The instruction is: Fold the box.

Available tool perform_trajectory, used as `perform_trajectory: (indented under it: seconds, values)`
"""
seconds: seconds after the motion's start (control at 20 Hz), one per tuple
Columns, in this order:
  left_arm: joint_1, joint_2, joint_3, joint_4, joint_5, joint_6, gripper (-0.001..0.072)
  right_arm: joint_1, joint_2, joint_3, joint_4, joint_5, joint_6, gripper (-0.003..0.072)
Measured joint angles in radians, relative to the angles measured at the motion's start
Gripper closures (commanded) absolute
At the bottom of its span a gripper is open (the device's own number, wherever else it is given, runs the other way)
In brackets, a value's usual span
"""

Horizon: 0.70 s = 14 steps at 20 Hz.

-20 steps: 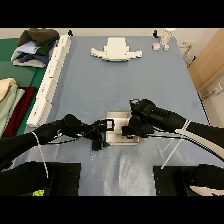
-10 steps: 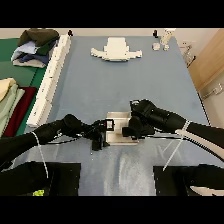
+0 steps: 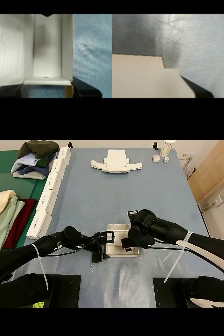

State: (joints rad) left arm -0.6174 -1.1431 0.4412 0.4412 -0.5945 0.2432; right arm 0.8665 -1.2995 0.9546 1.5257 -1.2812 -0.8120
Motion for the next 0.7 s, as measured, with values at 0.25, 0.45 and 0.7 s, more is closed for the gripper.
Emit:
perform_trajectory:
  seconds: [0.25, 0.45, 0.7]
  values:
    - [0.000, 0.000, 0.000, 0.000, 0.000, 0.000, 0.0288, -0.001, 0.070, 0.083, -0.084, -0.106, -0.020, 0.0401]
    - [0.000, 0.000, 0.000, 0.000, 0.000, 0.000, 0.0288, -0.034, 0.113, 0.090, -0.264, -0.244, -0.049, 0.0683]
    - [0.000, 0.000, 0.000, 0.000, 0.000, 0.000, 0.0288, -0.306, 0.108, 0.018, -0.170, -0.094, -0.216, 0.0683]
